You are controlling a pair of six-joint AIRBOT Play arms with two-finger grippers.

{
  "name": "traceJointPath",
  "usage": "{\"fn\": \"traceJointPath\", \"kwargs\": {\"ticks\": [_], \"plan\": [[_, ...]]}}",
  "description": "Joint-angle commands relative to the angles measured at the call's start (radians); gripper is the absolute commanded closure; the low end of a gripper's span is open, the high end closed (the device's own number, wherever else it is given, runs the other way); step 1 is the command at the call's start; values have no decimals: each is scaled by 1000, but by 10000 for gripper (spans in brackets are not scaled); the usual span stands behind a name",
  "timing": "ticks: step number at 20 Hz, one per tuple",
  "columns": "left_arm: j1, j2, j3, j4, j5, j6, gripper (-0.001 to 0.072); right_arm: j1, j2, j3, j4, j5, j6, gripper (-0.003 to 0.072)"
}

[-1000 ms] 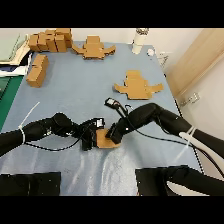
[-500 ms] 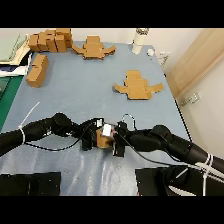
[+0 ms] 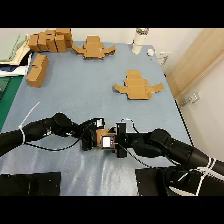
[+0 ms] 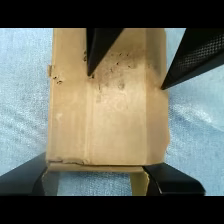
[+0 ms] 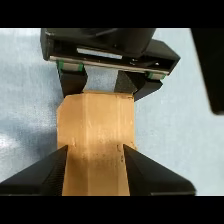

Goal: Fold the box.

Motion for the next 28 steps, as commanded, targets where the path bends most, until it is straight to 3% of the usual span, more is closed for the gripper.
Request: {"fn": "traceJointPath", "kwargs": {"ticks": [1, 5, 7, 14, 17, 20, 27, 28], "plan": [[0, 0, 1, 0, 1, 0, 338, 3, -12, -1, -25, 9, -39, 142], [0, 0, 1, 0, 0, 0, 337, 32, -11, -1, -60, 6, -47, 146], [0, 0, 1, 0, 0, 0, 338, 66, -11, -1, -109, 8, 13, 184], [0, 0, 1, 0, 0, 0, 337, 223, -12, -2, -642, -8, 574, 183], [0, 0, 1, 0, 0, 0, 338, 227, -24, -2, -646, -6, 583, 186], [0, 0, 1, 0, 0, 0, 338, 240, -36, -2, -647, 0, 590, 247], [0, 0, 1, 0, 0, 0, 338, 246, -55, -1, -659, 0, 597, 257], [0, 0, 1, 0, 0, 0, 338, 246, -55, -1, -662, 0, 598, 303]]}}
